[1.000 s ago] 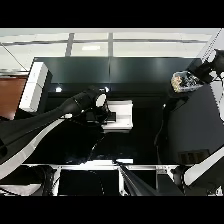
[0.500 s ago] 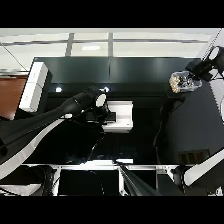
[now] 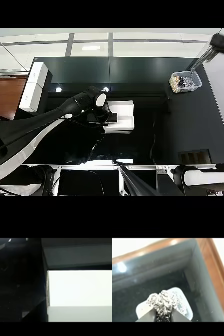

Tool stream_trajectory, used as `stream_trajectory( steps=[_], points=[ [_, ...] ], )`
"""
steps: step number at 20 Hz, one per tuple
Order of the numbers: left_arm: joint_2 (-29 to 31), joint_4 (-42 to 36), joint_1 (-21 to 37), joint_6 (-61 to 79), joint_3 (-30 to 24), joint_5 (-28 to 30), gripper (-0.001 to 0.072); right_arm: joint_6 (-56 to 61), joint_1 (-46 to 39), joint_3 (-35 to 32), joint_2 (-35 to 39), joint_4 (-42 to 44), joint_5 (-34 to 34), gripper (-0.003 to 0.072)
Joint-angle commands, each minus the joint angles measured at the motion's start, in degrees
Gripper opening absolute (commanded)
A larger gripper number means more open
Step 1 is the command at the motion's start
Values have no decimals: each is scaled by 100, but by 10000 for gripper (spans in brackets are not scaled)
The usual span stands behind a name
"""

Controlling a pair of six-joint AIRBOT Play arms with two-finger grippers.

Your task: Fold the box and place the chain.

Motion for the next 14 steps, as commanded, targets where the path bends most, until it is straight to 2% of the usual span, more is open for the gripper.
stream_trajectory(
  steps=[1, 5, 12, 14],
  points=[
    [-2, -17, 4, 2, 2, -46, 28, -382, -26, 2, 739, 352, 66, 15],
    [-2, -20, 4, 2, 2, -94, 28, -872, -9, -11, 1377, 1729, 522, 15],
    [-2, -15, 4, 2, 2, -107, 28, -896, 221, -330, 2664, 2983, 590, 15],
    [-2, 26, 7, 2, 2, -111, 28, -938, 433, -431, 2848, 2981, 1115, 14]
  ],
)
